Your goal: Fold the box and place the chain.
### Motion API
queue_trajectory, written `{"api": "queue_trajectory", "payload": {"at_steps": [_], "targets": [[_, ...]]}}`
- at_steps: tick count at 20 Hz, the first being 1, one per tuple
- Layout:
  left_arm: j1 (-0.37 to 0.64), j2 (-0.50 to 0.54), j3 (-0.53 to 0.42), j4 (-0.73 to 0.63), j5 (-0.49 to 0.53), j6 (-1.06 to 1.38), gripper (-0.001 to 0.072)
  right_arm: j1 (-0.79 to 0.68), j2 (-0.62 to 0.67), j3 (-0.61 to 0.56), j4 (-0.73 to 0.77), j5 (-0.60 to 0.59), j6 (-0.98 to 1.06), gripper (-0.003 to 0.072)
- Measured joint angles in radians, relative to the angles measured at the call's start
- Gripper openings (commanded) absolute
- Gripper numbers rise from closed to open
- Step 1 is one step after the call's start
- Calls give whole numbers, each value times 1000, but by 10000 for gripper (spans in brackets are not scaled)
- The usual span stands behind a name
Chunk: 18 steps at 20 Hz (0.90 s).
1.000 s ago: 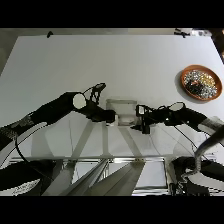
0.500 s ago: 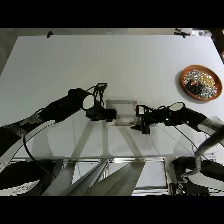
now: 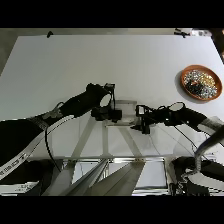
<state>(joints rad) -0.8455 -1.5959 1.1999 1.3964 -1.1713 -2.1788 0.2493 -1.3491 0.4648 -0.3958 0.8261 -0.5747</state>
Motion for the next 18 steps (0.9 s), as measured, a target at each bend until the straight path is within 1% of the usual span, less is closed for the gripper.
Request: {"api": "queue_trajectory", "payload": {"at_steps": [1, 2, 3, 6, 7, 8, 9, 12, 13, 14, 15, 16, 18], "targets": [[-2, -7, 6, 7, -10, -18, 416, 0, 0, 0, 0, 0, 0, 477], [-3, -12, 10, 10, -18, -35, 270, 0, 0, 0, 0, 0, 0, 477], [-5, -16, 13, 12, -24, -48, 214, 0, 0, 0, 0, 0, 0, 477], [-7, -26, 18, 18, -32, -79, 199, 0, 0, 0, 0, 0, 0, 477], [-7, -29, 19, 18, -31, -90, 166, 0, 0, 0, 0, 0, 0, 477], [-7, -33, 19, 20, -34, -104, 34, 0, 0, 0, 0, 0, 0, 477], [-7, -35, 20, 26, -43, -118, 3, 0, 0, 0, 0, 0, 0, 477], [-7, -42, 17, 22, -40, -144, 6, 0, 0, 0, 0, 0, 1, 477], [-7, -43, 14, 20, -39, -150, 42, 0, 0, 0, 0, 0, 0, 477], [-7, -45, 11, 19, -31, -156, 122, 0, 0, 0, 0, 0, 0, 477], [-8, -54, 7, 13, -18, -160, 252, 0, 0, 0, 0, 0, 0, 477], [-8, -50, 7, 5, -15, -168, 339, 0, 0, 0, -1, 0, 0, 477], [-8, -51, 5, 7, -17, -171, 341, 0, 0, 0, 0, 0, 0, 477]]}}
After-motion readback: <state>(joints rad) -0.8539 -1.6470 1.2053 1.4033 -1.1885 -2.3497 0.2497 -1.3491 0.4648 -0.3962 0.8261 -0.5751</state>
